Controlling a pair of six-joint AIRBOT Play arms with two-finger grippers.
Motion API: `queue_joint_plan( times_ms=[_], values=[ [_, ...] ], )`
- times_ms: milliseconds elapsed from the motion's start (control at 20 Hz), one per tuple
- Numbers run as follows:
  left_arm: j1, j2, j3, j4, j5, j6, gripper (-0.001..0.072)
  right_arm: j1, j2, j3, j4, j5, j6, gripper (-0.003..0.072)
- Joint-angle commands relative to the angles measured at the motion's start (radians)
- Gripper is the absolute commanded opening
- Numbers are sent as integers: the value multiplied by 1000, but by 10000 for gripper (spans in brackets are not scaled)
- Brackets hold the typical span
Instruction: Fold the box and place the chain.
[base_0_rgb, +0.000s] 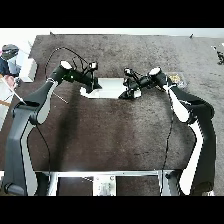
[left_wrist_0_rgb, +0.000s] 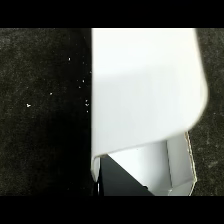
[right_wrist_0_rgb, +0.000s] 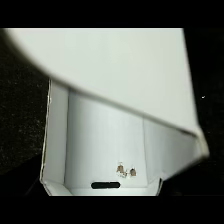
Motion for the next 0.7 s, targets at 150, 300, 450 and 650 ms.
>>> queue_joint_plan(
  times_ms=[150, 300, 450, 650],
  values=[
    [0, 0, 0, -43, -13, -35, 443, 1, -1, 1, 1, -1, 0, 465],
    [1, 11, 0, -53, -44, -62, 354, 1, -1, 1, 1, -1, 0, 465],
    [16, 42, 0, -52, -124, -75, 354, 1, -1, 1, 1, -1, 0, 465],
    [85, 114, 0, -56, -179, -143, 354, 1, -1, 1, 1, -1, 0, 465]
  ],
)
